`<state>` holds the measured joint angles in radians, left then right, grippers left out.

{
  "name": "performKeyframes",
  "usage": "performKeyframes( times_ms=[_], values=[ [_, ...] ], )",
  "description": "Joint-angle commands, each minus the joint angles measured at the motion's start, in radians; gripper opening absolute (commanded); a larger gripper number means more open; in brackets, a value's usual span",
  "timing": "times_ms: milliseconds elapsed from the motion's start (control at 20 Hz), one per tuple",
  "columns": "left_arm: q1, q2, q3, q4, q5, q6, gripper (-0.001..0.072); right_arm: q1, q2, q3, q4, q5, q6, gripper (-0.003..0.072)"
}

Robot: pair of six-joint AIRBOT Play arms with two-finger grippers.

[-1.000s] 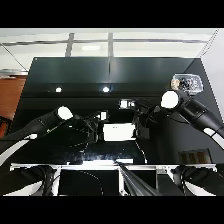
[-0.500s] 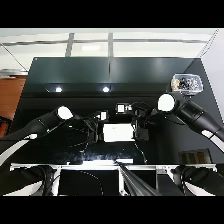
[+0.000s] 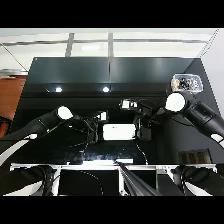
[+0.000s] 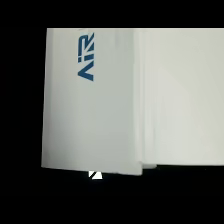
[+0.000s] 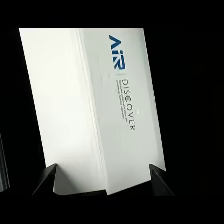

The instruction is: Fold the box and place the chain.

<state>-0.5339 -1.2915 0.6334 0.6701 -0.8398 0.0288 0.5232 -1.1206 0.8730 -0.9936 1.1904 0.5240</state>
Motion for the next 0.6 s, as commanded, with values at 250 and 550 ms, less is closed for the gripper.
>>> performKeyframes(
  times_ms=[250,550],
  values=[
    [0.0,0.0,0.0,0.0,0.002,0.0,0.0367,0.017,0.008,-0.039,0.072,-0.068,-0.128,0.07],
    [0.0,0.0,0.0,0.0,0.002,0.0,0.0367,0.017,-0.001,-0.04,0.039,-0.1,-0.136,0.07]
  ],
)
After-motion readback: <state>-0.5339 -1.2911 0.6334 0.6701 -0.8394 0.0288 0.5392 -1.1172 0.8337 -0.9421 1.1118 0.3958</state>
